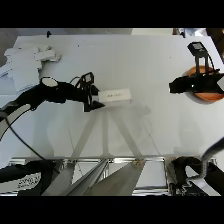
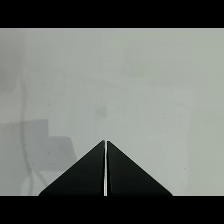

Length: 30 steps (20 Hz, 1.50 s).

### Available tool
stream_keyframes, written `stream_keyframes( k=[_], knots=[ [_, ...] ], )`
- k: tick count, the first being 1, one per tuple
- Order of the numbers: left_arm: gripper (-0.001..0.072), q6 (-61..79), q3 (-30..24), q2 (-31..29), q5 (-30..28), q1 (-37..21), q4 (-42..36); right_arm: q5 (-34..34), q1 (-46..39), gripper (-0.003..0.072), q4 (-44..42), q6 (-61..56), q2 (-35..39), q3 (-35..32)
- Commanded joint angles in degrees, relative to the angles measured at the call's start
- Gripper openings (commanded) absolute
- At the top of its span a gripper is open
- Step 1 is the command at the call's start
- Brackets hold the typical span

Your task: Fold the box and place the chain.

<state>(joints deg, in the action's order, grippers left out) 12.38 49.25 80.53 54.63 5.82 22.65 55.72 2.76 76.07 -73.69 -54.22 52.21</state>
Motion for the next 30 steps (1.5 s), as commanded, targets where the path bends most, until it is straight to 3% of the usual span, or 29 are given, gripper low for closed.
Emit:
stream_keyframes(
  k=[1, 5, 10, 14, 16, 24, 28, 30],
  knots=[
    [0.0010, -2.56, 0.04, -5.97, -7.15, -0.13, 0.50, 0.00, -0.02, 0.0010, 0.00, 0.00, 0.04, 0.07],
    [0.0010, -2.54, 0.04, -9.33, -13.70, -0.15, 1.57, 0.00, -0.02, 0.0010, 0.00, 0.00, 0.04, 0.07],
    [0.0009, -4.07, 0.04, -9.99, -15.93, -0.17, 2.47, 0.00, -0.02, 0.0010, 0.00, 0.00, 0.04, 0.07],
    [0.0009, -15.65, 0.07, -10.05, -29.27, -0.94, 2.34, 0.00, -0.02, 0.0010, 0.00, 0.00, 0.04, 0.07],
    [0.0009, -18.60, 0.07, -10.34, -32.11, -3.30, 2.34, 0.00, -0.02, 0.0010, 0.00, 0.00, 0.04, 0.07],
    [0.0003, -28.26, 0.04, -14.67, -31.89, -18.34, 3.48, 0.00, -0.02, 0.0010, 0.00, 0.00, 0.04, 0.07],
    [0.0000, -37.44, -0.61, -14.62, -27.54, -24.04, 13.51, 0.00, -0.02, 0.0010, 0.00, 0.00, 0.04, 0.07],
    [-0.0001, -40.50, -3.45, -14.60, -30.60, -25.33, 15.69, 0.00, -0.02, 0.0010, 0.00, 0.00, 0.04, 0.07]
  ],
)
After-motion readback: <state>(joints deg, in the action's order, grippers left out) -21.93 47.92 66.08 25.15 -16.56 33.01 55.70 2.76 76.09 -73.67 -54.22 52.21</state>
